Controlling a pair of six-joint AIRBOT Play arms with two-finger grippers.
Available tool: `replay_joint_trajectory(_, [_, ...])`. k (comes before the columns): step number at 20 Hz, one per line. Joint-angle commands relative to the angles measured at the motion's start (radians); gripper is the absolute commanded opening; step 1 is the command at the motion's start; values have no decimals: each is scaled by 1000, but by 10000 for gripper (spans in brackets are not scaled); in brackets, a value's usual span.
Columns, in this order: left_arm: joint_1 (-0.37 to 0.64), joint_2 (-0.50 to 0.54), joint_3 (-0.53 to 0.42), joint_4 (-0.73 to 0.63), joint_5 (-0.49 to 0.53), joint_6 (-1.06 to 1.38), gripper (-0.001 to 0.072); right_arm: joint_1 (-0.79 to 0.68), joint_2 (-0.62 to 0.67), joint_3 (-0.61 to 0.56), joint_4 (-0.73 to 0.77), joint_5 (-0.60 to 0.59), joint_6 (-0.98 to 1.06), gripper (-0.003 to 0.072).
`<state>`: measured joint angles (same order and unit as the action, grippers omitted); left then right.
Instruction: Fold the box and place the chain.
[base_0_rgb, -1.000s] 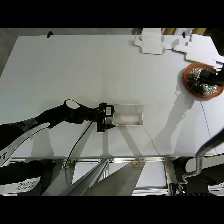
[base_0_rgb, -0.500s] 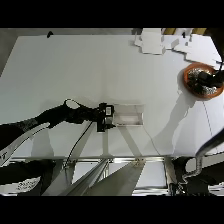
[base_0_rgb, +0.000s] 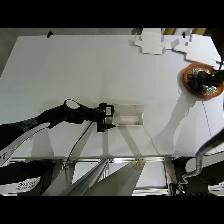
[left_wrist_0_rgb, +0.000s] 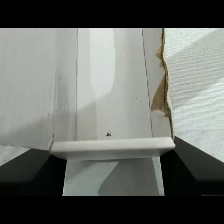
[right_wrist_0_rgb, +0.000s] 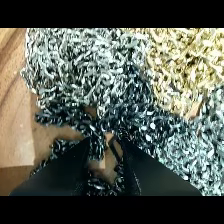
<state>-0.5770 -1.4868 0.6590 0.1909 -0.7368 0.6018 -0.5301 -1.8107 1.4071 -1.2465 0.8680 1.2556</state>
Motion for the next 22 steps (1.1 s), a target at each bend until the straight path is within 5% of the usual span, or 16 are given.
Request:
replay_joint_trajectory(1, [0,0,0,0,0,0,212,0,-2,0,6,14,-5,172])
replay_joint_trajectory(4, [0,0,0,0,0,0,212,0,-3,0,6,28,-8,149])
replay_joint_trajectory(6, [0,0,0,0,0,0,212,0,-3,0,5,40,-8,40])
replay_joint_trajectory(22, [0,0,0,0,0,0,212,0,174,0,6,185,-8,16])
